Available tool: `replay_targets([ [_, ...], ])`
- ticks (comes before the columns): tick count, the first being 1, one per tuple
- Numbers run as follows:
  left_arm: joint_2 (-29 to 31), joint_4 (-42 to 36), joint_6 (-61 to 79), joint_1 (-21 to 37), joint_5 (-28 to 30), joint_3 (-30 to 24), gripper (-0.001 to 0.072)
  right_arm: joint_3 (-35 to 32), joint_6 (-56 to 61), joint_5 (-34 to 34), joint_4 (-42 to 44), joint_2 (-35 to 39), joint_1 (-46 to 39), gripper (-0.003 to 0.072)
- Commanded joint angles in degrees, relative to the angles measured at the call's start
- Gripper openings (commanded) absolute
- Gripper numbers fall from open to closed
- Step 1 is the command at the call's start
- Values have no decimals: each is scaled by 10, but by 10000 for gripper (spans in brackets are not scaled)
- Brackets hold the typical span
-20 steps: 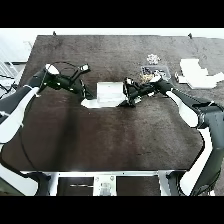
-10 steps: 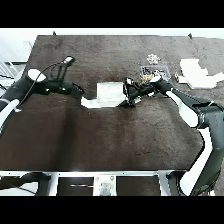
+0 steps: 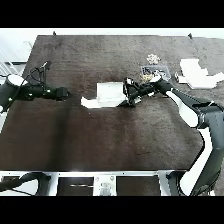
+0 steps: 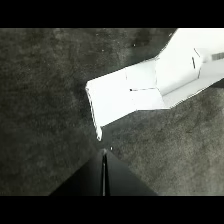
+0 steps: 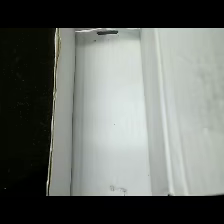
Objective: Fold the box and place the chain.
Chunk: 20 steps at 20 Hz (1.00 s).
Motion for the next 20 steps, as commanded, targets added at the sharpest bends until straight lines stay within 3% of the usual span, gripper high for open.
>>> replay_targets([
  [1, -32, -26, -28, 12, -25, -2, 12, 0, 0, 0, 0, 0, 0, 576],
  [5, -88, -81, -16, 12, -21, -2, 12, 0, 0, 0, 0, 0, 0, 576],
  [11, -137, -82, -27, 5, 3, 0, 12, 0, 0, 0, 0, 0, 0, 576],
  [20, -194, -118, -28, -85, 57, 22, 13, 0, 0, 0, 0, 0, 0, 576],
])
